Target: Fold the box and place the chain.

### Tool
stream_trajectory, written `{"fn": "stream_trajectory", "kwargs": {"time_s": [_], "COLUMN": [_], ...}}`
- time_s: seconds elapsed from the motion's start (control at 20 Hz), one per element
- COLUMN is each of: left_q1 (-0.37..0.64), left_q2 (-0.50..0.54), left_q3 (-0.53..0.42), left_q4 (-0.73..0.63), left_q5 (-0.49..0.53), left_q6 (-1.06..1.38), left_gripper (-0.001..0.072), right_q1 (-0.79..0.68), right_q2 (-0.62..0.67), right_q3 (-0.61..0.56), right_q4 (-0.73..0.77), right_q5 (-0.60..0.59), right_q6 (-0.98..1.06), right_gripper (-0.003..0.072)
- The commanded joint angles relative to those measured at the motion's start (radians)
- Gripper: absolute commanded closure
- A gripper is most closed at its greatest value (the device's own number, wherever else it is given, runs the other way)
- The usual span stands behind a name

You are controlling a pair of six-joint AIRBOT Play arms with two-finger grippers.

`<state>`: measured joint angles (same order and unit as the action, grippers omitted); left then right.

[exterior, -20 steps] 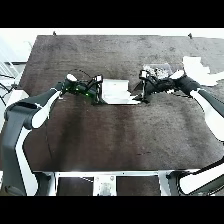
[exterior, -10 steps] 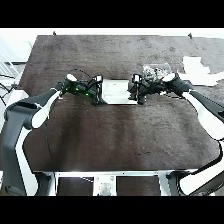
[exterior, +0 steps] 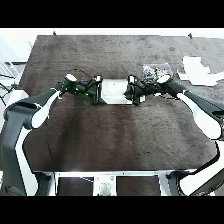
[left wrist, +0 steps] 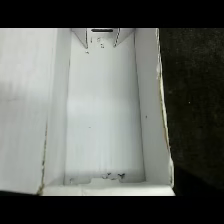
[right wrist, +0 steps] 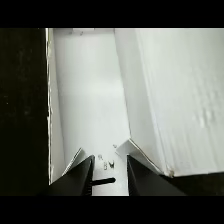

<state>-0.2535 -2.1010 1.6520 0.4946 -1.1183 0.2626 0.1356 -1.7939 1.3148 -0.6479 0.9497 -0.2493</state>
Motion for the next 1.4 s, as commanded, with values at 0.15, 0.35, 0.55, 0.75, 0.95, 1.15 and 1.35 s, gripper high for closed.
{"fn": "stream_trajectory", "kwargs": {"time_s": [0.15, 0.35, 0.55, 0.75, 0.95, 1.15, 1.35], "left_q1": [0.000, 0.000, 0.000, 0.000, 0.000, 0.000, 0.000], "left_q2": [0.000, 0.000, 0.000, 0.000, 0.000, 0.000, 0.000], "left_q3": [0.001, 0.001, 0.001, 0.001, 0.001, 0.001, 0.001], "left_q4": [-0.002, -0.002, -0.002, -0.002, -0.002, -0.002, -0.002], "left_q5": [0.000, 0.000, 0.000, 0.000, 0.000, 0.000, 0.000], "left_q6": [0.000, 0.000, 0.000, 0.000, 0.000, 0.000, 0.000], "left_gripper": [0.0321, 0.0321, 0.0321, 0.0321, 0.0321, 0.0321, 0.0321], "right_q1": [0.006, 0.006, 0.005, -0.002, -0.042, -0.084, -0.157], "right_q2": [-0.024, -0.026, -0.026, -0.023, 0.010, 0.105, 0.190], "right_q3": [0.000, 0.000, 0.000, 0.001, 0.000, 0.000, 0.001], "right_q4": [0.084, 0.083, 0.079, -0.010, -0.117, -0.116, -0.116], "right_q5": [-0.016, -0.015, -0.015, -0.015, 0.002, 0.020, 0.019], "right_q6": [-0.071, -0.076, -0.077, 0.034, 0.209, 0.327, 0.597], "right_gripper": [0.0340, 0.0100, 0.0100, 0.0493, 0.0629, 0.0667, 0.0669]}}
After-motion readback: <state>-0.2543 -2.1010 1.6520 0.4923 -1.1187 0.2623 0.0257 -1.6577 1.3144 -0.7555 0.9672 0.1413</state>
